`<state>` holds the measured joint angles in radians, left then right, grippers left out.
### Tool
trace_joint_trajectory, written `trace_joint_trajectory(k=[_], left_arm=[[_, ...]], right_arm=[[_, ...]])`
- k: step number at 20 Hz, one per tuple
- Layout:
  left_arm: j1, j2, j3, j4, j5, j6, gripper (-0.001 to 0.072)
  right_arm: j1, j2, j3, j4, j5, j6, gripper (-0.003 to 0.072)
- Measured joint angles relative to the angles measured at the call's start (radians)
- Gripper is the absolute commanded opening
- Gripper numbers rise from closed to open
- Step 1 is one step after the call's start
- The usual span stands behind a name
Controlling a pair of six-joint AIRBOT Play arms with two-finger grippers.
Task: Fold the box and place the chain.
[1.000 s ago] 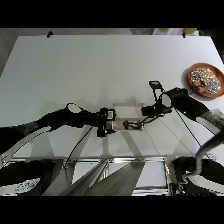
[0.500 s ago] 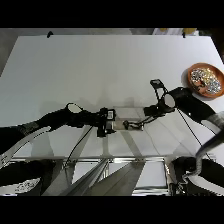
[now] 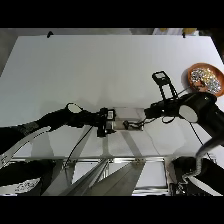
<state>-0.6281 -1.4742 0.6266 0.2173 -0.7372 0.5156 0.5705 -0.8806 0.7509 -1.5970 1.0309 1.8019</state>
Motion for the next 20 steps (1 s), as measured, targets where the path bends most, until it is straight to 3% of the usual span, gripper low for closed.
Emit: trace_joint_trajectory(k=[9,13,18,19,20], left_arm=[[0.0,0.0,0.0,0.0,0.0,0.0,0.0275],[0.0,0.0,0.0,0.0,0.0,0.0,0.0275],[0.0,0.0,0.0,0.0,0.0,0.0,0.0275],[0.0,0.0,0.0,0.0,0.0,0.0,0.0275],[0.0,0.0,0.0,0.0,0.0,0.0,0.0275]], right_arm=[[0.22,0.092,0.003,0.134,-0.196,0.008,0.0015],[0.283,0.068,0.004,0.201,-0.271,0.008,0.0015],[0.315,-0.02,0.003,0.213,-0.278,0.023,0.0015],[0.318,-0.04,0.003,0.208,-0.271,0.034,0.0025],[0.319,-0.059,0.004,0.198,-0.262,0.041,0.0113]])
